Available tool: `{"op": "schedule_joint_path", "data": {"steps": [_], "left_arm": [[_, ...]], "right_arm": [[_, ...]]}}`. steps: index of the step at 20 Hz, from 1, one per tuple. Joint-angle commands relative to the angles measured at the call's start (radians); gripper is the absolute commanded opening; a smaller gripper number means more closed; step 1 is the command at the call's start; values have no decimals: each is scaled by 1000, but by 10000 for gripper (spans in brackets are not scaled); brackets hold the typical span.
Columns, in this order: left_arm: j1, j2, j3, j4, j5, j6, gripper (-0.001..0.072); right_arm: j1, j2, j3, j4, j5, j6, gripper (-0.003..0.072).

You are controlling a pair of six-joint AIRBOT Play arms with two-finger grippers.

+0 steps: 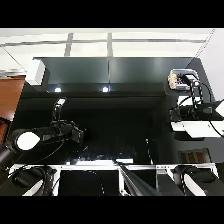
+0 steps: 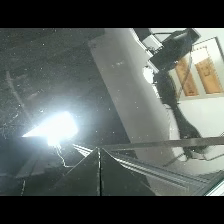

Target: Fold the box and place the chain.

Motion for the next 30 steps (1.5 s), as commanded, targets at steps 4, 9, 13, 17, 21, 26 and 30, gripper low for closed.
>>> {"op": "schedule_joint_path", "data": {"steps": [4,9,13,17,21,26,30], "left_arm": [[1,0,0,0,0,0,27],[1,0,0,0,0,0,27],[1,0,0,0,0,0,27],[1,0,0,0,1,0,27],[1,-2,0,2,170,0,26],[4,-19,0,-5,497,-6,26],[3,-49,0,-4,688,-6,622]], "right_arm": [[0,0,-1,0,0,0,10],[0,0,0,-125,0,-149,10],[0,0,-1,-121,-6,-146,9],[0,0,-1,-3,-238,-142,9],[0,-1,-1,184,-549,-142,10],[0,-19,-1,190,-830,-130,535],[-2,-20,-1,3,-842,-130,617]]}}
